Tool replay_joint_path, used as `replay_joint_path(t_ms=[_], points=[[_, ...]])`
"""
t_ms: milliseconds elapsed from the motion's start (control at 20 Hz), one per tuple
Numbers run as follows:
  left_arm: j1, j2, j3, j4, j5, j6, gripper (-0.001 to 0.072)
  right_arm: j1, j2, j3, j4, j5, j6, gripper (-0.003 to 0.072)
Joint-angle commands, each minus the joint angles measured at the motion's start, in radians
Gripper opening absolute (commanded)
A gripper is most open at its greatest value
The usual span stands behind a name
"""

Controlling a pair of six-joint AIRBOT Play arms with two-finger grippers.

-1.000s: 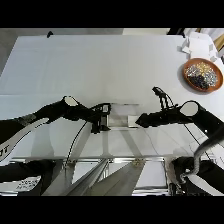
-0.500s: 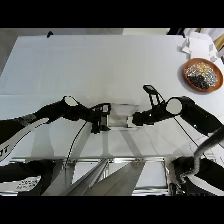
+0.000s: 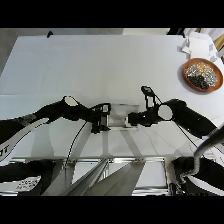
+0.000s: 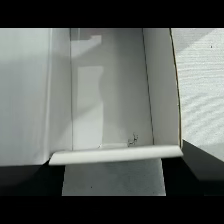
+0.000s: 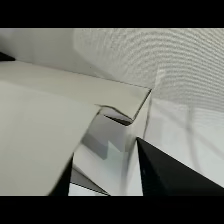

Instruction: Fold the box and place the chain.

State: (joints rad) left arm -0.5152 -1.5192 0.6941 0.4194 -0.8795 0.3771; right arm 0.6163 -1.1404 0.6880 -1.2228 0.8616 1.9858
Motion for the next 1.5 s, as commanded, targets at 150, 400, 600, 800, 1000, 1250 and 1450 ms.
replay_joint_path(t_ms=[150, 400, 600, 800, 1000, 1250, 1450], points=[[0.0, 0.0, 0.001, 0.0, 0.0, 0.0, 0.0207, 0.088, -0.131, 0.112, -0.127, 0.064, 0.187, 0.0494], [0.0, 0.0, 0.001, 0.0, 0.0, 0.0, 0.0207, 0.122, -0.163, 0.137, -0.247, 0.131, 0.378, 0.0519], [0.0, 0.0, 0.001, 0.0, 0.0, 0.0, 0.0207, 0.142, -0.178, 0.138, -0.244, 0.092, 0.433, 0.0516], [0.0, 0.0, 0.001, 0.0, 0.0, 0.0, 0.0207, 0.179, -0.206, 0.138, -0.245, 0.105, 0.455, 0.0432], [0.0, 0.0, 0.001, 0.0, 0.0, 0.0, 0.0207, 0.189, -0.207, 0.138, -0.279, 0.155, 0.513, 0.0293], [0.0, 0.0, 0.001, 0.0, 0.0, 0.0, 0.0207, 0.189, -0.207, 0.138, -0.288, 0.167, 0.512, 0.0033], [0.0, 0.0, 0.001, 0.0, 0.0, 0.0, 0.0207, 0.189, -0.207, 0.138, -0.299, 0.166, 0.512, 0.0025]])
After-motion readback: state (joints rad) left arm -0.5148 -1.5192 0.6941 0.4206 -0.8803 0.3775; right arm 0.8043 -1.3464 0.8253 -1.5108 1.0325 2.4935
